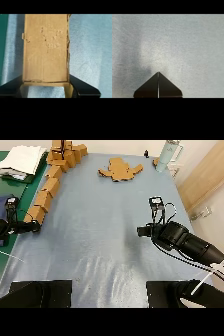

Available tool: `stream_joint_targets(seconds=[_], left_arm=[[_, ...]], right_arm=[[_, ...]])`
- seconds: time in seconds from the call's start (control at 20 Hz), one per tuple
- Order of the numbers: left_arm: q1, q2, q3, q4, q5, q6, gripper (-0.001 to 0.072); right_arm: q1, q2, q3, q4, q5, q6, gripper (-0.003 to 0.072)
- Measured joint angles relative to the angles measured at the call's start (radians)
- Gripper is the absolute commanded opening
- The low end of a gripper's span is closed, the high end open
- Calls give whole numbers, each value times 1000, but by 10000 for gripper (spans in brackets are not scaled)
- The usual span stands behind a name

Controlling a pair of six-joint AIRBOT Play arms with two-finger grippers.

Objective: Fold the box.

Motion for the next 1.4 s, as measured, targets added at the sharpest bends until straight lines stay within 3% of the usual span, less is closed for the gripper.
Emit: stream_joint_targets(seconds=[0.1,0.25,0.3,0.5,0.9,0.95,1.05,1.25,1.4], left_arm=[[-2,-10,0,-8,-1,12,614],[-4,-24,0,-13,-7,21,622],[-4,-26,0,-14,-9,25,694],[-4,-28,8,40,-35,23,699],[-4,25,158,322,-356,-149,698],[-4,34,188,348,-414,-174,670],[-5,54,248,360,-542,-214,17],[-82,88,332,252,-703,-291,10],[-284,82,385,212,-736,-377,11]], right_arm=[[0,0,0,0,0,0,6],[0,0,0,0,0,0,6],[0,0,0,0,0,0,6],[0,0,0,0,0,0,6],[0,0,0,-1,1,0,6],[0,0,0,-2,3,0,6],[0,-5,0,-3,17,0,6],[-17,-45,21,34,47,-15,6],[-85,-119,113,174,55,-137,6]])
